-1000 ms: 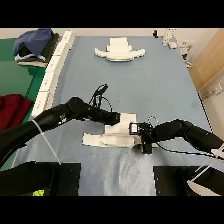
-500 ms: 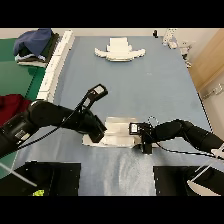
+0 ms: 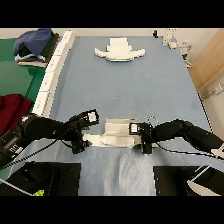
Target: Fold the box.
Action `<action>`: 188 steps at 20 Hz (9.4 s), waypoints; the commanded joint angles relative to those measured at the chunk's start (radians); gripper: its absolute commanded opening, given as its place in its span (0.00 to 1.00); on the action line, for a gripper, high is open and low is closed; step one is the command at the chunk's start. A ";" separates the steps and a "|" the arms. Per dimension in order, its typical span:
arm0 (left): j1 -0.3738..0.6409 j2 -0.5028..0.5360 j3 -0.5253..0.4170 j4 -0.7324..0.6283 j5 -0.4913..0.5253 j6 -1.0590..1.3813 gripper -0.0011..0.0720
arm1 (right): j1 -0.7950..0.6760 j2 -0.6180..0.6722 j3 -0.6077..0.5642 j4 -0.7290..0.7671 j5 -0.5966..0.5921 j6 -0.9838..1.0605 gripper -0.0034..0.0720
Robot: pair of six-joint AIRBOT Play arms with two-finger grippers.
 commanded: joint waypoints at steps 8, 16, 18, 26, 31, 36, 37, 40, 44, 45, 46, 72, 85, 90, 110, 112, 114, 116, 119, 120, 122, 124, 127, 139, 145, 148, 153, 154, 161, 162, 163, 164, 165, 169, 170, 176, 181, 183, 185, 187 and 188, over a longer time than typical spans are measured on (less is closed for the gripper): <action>0.075 -0.254 -0.097 -0.312 0.216 0.598 0.87 | 0.000 0.001 0.000 0.000 0.000 0.001 0.72; 0.029 -0.347 -0.092 -0.481 0.266 0.793 0.39 | 0.000 0.001 0.000 0.000 0.000 0.000 0.72; 0.010 -0.360 -0.091 -0.498 0.267 0.820 0.15 | 0.000 0.001 0.000 0.000 0.000 0.001 0.72; -0.012 -0.414 -0.069 -0.565 0.299 0.826 0.08 | 0.000 0.001 0.000 0.000 0.000 0.001 0.72; -0.012 -0.447 -0.067 -0.563 0.298 0.810 0.68 | 0.000 0.001 0.000 0.000 0.000 0.001 0.72; -0.012 -0.446 -0.066 -0.509 0.298 0.715 0.75 | 0.000 0.001 0.000 0.000 0.000 0.001 0.72; -0.012 -0.445 -0.066 -0.484 0.298 0.678 0.71 | 0.000 0.001 0.000 0.000 0.000 0.001 0.72; -0.012 -0.407 -0.065 -0.337 0.278 0.526 0.03 | 0.000 0.001 0.000 0.000 0.000 0.000 0.72; -0.010 -0.256 -0.040 -0.104 0.229 0.017 0.03 | 0.000 0.001 0.000 0.000 0.000 0.001 0.72; -0.010 -0.210 -0.037 -0.029 0.218 -0.140 0.03 | 0.000 0.001 0.000 0.000 0.000 0.001 0.72; -0.010 -0.170 -0.038 0.043 0.211 -0.292 0.03 | 0.000 0.001 0.000 0.000 0.000 0.000 0.72; 0.137 -0.344 -0.121 -0.383 0.203 -0.761 0.03 | 0.000 0.001 0.000 0.000 0.000 0.000 0.72; 0.138 -0.294 -0.013 -0.392 0.109 -0.745 0.67 | 0.000 0.001 0.000 0.000 0.000 0.001 0.72; 0.137 -0.303 -0.014 -0.423 0.123 -0.754 0.67 | 0.000 0.001 0.000 0.000 0.000 0.001 0.72; -0.318 -0.486 0.256 0.217 0.044 -1.671 0.55 | 0.000 0.001 0.000 0.000 0.000 0.001 0.72; -0.342 -0.491 0.295 0.248 0.011 -1.702 0.55 | 0.000 0.001 0.000 0.000 0.000 0.001 0.72; -0.358 -0.508 0.320 0.251 -0.010 -1.728 0.55 | 0.000 0.001 0.000 0.000 0.000 0.001 0.72; -0.376 -0.537 0.331 0.251 -0.020 -1.746 0.55 | 0.000 0.001 0.000 0.000 0.000 0.000 0.72; -0.393 -0.573 0.350 0.253 -0.034 -1.793 0.55 | 0.000 0.001 0.000 0.000 0.000 0.001 0.72; -0.401 -0.583 0.360 0.256 -0.040 -1.798 0.55 | 0.000 0.001 0.000 0.000 0.000 0.001 0.72; -0.412 -0.604 0.384 0.265 -0.056 -1.798 0.55 | 0.000 0.001 0.000 0.000 0.000 0.001 0.72; -0.418 -0.629 0.403 0.276 -0.073 -1.799 0.55 | 0.000 0.001 0.000 0.000 0.000 0.001 0.72; -0.418 -0.659 0.414 0.328 -0.111 -1.862 0.55 | 0.000 0.001 0.000 0.000 0.000 0.000 0.72; -0.418 -0.759 0.487 0.377 -0.138 -1.862 0.51 | 0.000 0.001 0.000 0.000 0.000 0.001 0.72; -0.418 -0.766 0.487 0.399 -0.144 -1.874 0.03 | 0.000 0.001 0.000 0.000 0.000 0.001 0.72; -0.425 -0.766 0.487 0.402 -0.136 -1.877 0.03 | 0.000 0.001 0.000 0.000 0.000 0.001 0.72; -0.430 -0.766 0.487 0.393 -0.139 -1.880 0.04 | 0.000 0.001 0.000 0.000 0.000 0.001 0.72; -0.430 -0.766 0.488 0.387 -0.140 -1.879 0.04 | 0.000 0.001 0.000 0.000 0.000 0.001 0.72; -0.430 -0.766 0.488 0.387 -0.138 -1.881 0.82 | 0.000 0.001 0.000 0.000 0.000 0.001 0.72; -0.430 -0.766 0.488 0.387 -0.138 -1.881 0.82 | 0.000 0.001 0.000 0.000 0.000 0.001 0.72; -0.430 -0.766 0.488 0.387 -0.137 -1.881 0.82 | 0.000 0.001 0.000 0.000 0.000 0.001 0.72; -0.430 -0.766 0.488 0.388 -0.137 -1.881 0.82 | 0.000 0.001 0.000 0.000 0.000 0.001 0.72; -0.430 -0.766 0.488 0.388 -0.136 -1.881 0.82 | 0.000 0.001 0.000 0.000 0.000 0.001 0.72; -0.435 -0.766 0.482 0.407 -0.133 -1.884 0.82 | 0.000 0.001 0.000 0.000 0.000 0.000 0.72; -0.441 -0.766 0.478 0.414 -0.129 -1.887 0.82 | 0.000 0.001 0.000 0.000 0.000 0.001 0.72; -0.514 -0.766 0.478 0.530 -0.106 -1.977 0.30 | 0.000 0.001 0.000 0.000 0.000 0.001 0.72; -0.524 -0.766 0.478 0.542 -0.103 -1.978 0.08 | 0.000 0.001 0.000 0.000 0.000 0.001 0.72; -0.524 -0.766 0.478 0.547 -0.105 -1.987 0.04 | 0.000 0.001 0.000 0.000 0.000 0.001 0.72; -0.524 -0.766 0.478 0.548 -0.105 -1.987 0.04 | 0.000 0.001 0.000 0.000 0.000 0.001 0.72; -0.523 -0.766 0.478 0.548 -0.105 -1.986 0.04 | 0.000 0.001 0.000 0.000 0.000 0.000 0.72; -0.524 -0.766 0.478 0.546 -0.105 -1.978 0.17 | 0.000 0.001 0.000 0.000 0.000 0.001 0.72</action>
